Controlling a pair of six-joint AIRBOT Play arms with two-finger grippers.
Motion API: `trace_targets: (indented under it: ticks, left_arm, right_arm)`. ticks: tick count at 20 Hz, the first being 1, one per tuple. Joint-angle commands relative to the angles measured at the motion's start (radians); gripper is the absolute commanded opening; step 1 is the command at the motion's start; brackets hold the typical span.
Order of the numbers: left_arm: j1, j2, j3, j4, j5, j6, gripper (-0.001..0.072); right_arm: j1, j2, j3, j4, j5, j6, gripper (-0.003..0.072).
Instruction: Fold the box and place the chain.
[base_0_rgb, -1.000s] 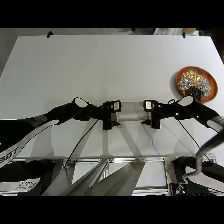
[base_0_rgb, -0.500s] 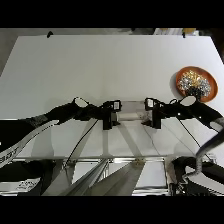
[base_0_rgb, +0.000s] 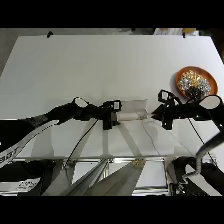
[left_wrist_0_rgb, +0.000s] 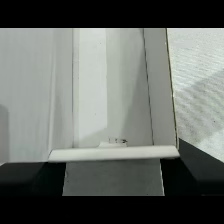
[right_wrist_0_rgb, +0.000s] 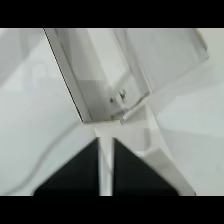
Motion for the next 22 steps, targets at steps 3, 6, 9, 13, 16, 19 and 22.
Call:
trace_targets:
  ticks: [3, 6, 9, 13, 16, 19, 22]
  left_arm:
    - [0.000, 0.000, 0.001, 0.001, -0.001, 0.000, 0.0208]
    - [0.000, 0.000, 0.001, 0.001, -0.001, 0.001, 0.0208]
    - [0.000, 0.000, 0.001, 0.001, -0.001, 0.001, 0.0208]
    - [0.000, 0.000, 0.001, 0.001, -0.002, 0.001, 0.0208]
    - [0.000, 0.000, 0.001, 0.001, -0.002, 0.001, 0.0208]
    - [0.000, 0.000, 0.001, 0.001, -0.002, 0.000, 0.0208]
    - [0.000, 0.000, 0.001, 0.001, -0.002, 0.001, 0.0208]
  right_arm:
    - [0.059, 0.019, 0.000, 0.304, -0.078, -0.062, 0.0012]
    - [0.150, -0.085, 0.000, 0.436, -0.301, -0.061, 0.0011]
    - [0.174, -0.198, 0.000, 0.521, -0.409, -0.022, 0.0011]
    - [0.174, -0.256, 0.000, 0.443, -0.424, 0.072, 0.0011]
    - [0.174, -0.256, 0.000, 0.329, -0.422, 0.177, 0.0011]
    - [0.174, -0.242, 0.000, 0.246, -0.406, 0.283, 0.0011]
    - [0.168, -0.142, 0.000, 0.245, -0.394, 0.282, 0.0011]
